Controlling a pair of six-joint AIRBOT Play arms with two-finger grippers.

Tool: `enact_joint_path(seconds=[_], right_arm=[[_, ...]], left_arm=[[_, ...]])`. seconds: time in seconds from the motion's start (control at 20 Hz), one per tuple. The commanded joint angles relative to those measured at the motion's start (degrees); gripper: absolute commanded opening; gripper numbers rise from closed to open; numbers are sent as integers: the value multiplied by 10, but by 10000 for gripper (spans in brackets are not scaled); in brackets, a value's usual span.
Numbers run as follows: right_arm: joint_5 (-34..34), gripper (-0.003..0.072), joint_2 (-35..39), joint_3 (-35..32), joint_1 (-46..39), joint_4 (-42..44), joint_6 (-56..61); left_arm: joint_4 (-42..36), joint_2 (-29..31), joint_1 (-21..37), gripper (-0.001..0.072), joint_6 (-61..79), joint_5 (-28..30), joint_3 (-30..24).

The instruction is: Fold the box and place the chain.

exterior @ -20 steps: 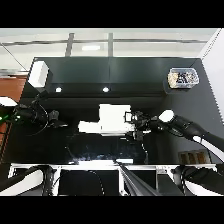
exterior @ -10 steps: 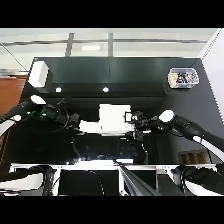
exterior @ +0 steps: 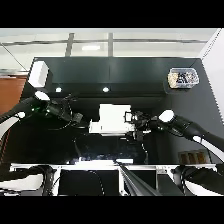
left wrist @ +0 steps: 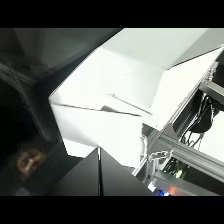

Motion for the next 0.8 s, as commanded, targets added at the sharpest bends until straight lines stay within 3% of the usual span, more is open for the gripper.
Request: enact_joint_path(seconds=[0.0,0.25,0.4,0.6,0.75], right_arm=[[0,470,0,0,0,0,0],[0,470,0,0,0,0,0],[0,470,0,0,0,0,0],[0,470,0,0,0,0,0],[0,470,0,0,0,0,0]], left_arm=[[33,0,3,22,14,3,9],[118,0,23,20,-57,35,18],[158,0,-5,21,-119,60,15],[76,0,-33,22,-123,107,2],[-7,0,-33,22,-76,100,-7]])
